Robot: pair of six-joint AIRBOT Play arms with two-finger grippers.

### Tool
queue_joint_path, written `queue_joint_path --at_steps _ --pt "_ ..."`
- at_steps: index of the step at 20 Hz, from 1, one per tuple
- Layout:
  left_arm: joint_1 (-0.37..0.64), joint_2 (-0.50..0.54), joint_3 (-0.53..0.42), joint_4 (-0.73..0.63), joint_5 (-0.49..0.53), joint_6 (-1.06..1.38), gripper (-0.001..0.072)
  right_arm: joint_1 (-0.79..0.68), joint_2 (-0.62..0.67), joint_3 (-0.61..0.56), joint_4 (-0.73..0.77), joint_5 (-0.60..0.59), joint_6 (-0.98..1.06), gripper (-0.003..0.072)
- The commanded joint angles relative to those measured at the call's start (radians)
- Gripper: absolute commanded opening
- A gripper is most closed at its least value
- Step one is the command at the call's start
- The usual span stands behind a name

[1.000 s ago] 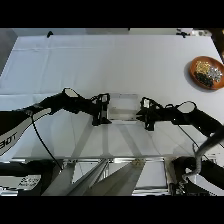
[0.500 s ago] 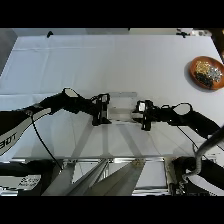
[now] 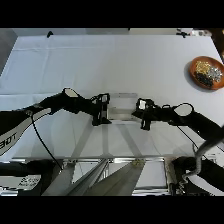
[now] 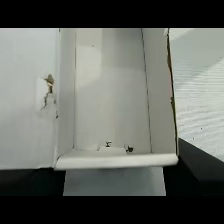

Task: Fold the box and place the chain.

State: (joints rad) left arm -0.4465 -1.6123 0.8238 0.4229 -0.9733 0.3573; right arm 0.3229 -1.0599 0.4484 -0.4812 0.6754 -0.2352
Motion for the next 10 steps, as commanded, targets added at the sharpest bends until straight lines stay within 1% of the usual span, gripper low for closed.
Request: queue_joint_path --at_steps 1,2,5,7,9,10 --pt "0.000 0.000 0.001 0.000 0.000 0.001 0.0344 0.001 0.119 0.000 -0.048 0.062 0.213 0.0011" --pt "0.000 0.000 0.001 0.000 0.000 0.001 0.0344 0.001 0.164 0.000 -0.066 0.087 0.342 0.0011" --pt "0.000 0.000 0.001 0.001 0.000 0.001 0.0344 0.001 0.299 0.000 -0.166 0.098 0.915 0.0011" --pt "0.000 0.000 0.001 0.001 0.000 0.001 0.0344 0.001 0.367 0.000 -0.259 0.104 1.245 0.0011" --pt "0.000 0.000 0.001 0.000 0.000 0.001 0.0344 0.001 0.409 0.005 -0.391 0.140 1.488 0.0011" --pt "0.000 0.000 0.001 0.000 0.000 0.001 0.0344 0.001 0.413 0.018 -0.479 0.183 1.582 0.0011"
